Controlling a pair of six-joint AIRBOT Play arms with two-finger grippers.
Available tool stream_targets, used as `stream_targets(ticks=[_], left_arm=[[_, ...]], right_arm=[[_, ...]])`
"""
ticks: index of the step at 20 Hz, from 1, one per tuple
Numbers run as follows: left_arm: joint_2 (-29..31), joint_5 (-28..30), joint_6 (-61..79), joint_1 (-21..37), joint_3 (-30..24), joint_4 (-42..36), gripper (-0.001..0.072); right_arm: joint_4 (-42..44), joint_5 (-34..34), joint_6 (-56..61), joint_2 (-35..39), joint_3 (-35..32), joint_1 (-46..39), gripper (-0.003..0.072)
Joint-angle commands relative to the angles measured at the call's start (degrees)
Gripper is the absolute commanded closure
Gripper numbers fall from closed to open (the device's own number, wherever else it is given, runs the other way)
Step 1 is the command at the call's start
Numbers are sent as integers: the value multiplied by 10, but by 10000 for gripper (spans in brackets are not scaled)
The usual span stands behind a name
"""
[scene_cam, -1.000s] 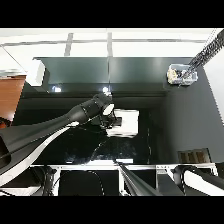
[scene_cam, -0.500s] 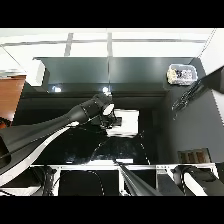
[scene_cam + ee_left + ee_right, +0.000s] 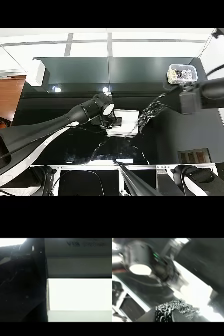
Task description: Fold the box and place the chain.
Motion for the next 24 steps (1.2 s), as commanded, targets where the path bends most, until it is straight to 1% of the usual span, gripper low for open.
stream_targets(ticks=[1, 4, 9, 10, 14, 16, 17, 18, 19, 21, 24], left_arm=[[0, 0, 0, 0, 0, 0, 685], [0, 0, 0, 0, 0, 0, 685], [0, 0, 0, 0, 0, 0, 685], [0, 0, 0, 0, 0, 0, 685], [0, 0, 0, 0, 0, 0, 685], [0, 0, 0, 0, 0, 0, 685], [0, 0, 0, 0, 0, 0, 685], [0, 0, 0, 0, 0, 0, 685], [0, 0, 0, 0, 0, 0, 685], [0, 1, 0, 0, 0, 0, 685], [0, 0, 0, 0, 0, 0, 685]], right_arm=[[6, -68, 0, -17, -11, 45, 672], [-33, -70, 3, -33, -37, 56, 672], [-32, -97, 16, -36, -139, 60, 672], [-31, -113, 18, -36, -160, 63, 671], [20, -227, 35, -38, -238, 88, 671], [23, -253, 36, -41, -253, 94, 670], [22, -257, 40, -44, -256, 94, 643], [22, -258, 43, -47, -256, 94, 460], [20, -258, 43, -49, -256, 94, 407], [-2, -251, 43, -49, -256, 89, 407], [-80, -192, 43, -49, -256, 29, 409]])
